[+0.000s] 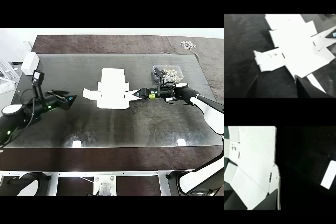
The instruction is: Fold the box and place the chain.
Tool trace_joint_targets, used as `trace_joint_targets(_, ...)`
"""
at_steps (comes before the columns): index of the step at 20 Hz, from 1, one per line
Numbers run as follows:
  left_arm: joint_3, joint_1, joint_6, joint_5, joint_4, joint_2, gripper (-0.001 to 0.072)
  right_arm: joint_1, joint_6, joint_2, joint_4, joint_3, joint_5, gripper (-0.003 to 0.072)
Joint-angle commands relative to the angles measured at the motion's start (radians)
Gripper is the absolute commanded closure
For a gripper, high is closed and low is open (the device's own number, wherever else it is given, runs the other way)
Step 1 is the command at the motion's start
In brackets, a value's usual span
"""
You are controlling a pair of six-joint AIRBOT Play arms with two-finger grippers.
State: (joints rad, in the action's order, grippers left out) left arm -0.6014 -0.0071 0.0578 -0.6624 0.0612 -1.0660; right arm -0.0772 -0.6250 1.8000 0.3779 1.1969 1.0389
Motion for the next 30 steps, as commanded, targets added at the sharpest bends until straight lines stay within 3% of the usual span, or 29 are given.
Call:
trace_joint_targets(1, -0.124, -0.033, 0.035, -0.047, 0.042, -0.119, 0.0186, 0.001, -0.002, 0.0, 0.039, 0.01, 0.001, 0.0684)
trace_joint_targets(9, -0.595, -0.05, 0.217, -0.236, 0.248, -0.562, 0.0185, 0.002, -0.003, 0.0, 0.042, 0.017, 0.002, 0.0683)
trace_joint_targets(17, -0.936, -0.057, 0.499, -0.288, 0.489, -0.792, 0.0184, 0.002, -0.006, 0.0, 0.042, 0.017, 0.001, 0.0682)
trace_joint_targets(23, -1.115, -0.14, 0.624, -0.301, 0.636, -0.901, 0.0166, 0.004, -0.006, 0.0, 0.043, 0.017, 0.001, 0.0682)
trace_joint_targets(30, -1.17, -0.164, 0.587, -0.295, 0.53, -0.983, 0.0166, 0.007, -0.002, 0.0, 0.042, 0.017, 0.001, 0.0682)
